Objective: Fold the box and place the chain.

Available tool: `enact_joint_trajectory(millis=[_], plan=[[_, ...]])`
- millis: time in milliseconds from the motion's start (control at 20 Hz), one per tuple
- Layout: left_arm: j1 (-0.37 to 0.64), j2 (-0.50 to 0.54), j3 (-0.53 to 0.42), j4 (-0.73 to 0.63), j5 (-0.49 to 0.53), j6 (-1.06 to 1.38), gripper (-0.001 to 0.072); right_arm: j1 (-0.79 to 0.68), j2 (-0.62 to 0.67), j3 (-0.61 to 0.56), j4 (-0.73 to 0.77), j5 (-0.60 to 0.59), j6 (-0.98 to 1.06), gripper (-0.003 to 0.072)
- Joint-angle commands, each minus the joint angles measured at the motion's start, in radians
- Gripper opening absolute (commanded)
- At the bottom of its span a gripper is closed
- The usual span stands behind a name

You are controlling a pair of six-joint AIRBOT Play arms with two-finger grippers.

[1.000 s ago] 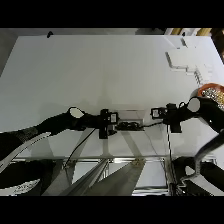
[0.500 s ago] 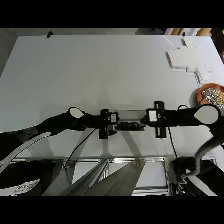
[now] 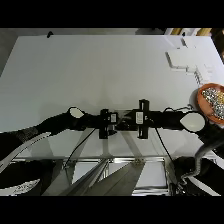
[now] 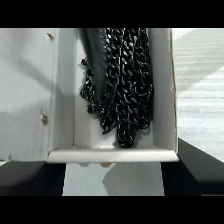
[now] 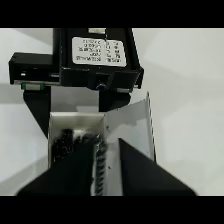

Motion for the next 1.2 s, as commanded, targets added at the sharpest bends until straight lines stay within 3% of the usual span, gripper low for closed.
enact_joint_trajectory(millis=[0, 100, 250, 350, 500, 700, 950, 1150], plan=[[0.0, 0.0, 0.0, 0.0, 0.0, 0.0, 0.0205, 0.018, -0.011, 0.007, -0.091, -0.022, 0.007, 0.0242], [0.0, 0.0, 0.0, 0.0, 0.0, 0.0, 0.0205, 0.016, 0.031, 0.034, -0.305, 0.043, 0.063, 0.0242], [0.0, 0.0, 0.0, 0.0, 0.0, 0.0, 0.0205, 0.015, 0.1, 0.064, -0.732, 0.176, 0.315, 0.024], [0.0, 0.0, 0.0, 0.0, 0.0, 0.0, 0.0205, -0.039, 0.113, 0.064, -0.886, 0.274, 0.361, 0.0234], [0.0, 0.0, 0.0, 0.0, 0.0, 0.0, 0.0205, -0.248, 0.077, 0.063, -0.895, 0.304, 0.34, 0.0199], [0.0, 0.0, 0.0, 0.0, 0.0, 0.0, 0.0205, -0.463, -0.063, 0.047, -0.813, 0.278, 0.116, 0.0199], [0.0, 0.0, 0.0, 0.0, 0.0, 0.0, 0.0205, -0.476, -0.256, 0.039, -0.712, 0.183, 0.006, 0.0199], [0.0, 0.0, 0.0, 0.0, 0.0, 0.0, 0.0205, -0.476, -0.327, 0.039, -0.696, 0.131, -0.016, 0.0199]])
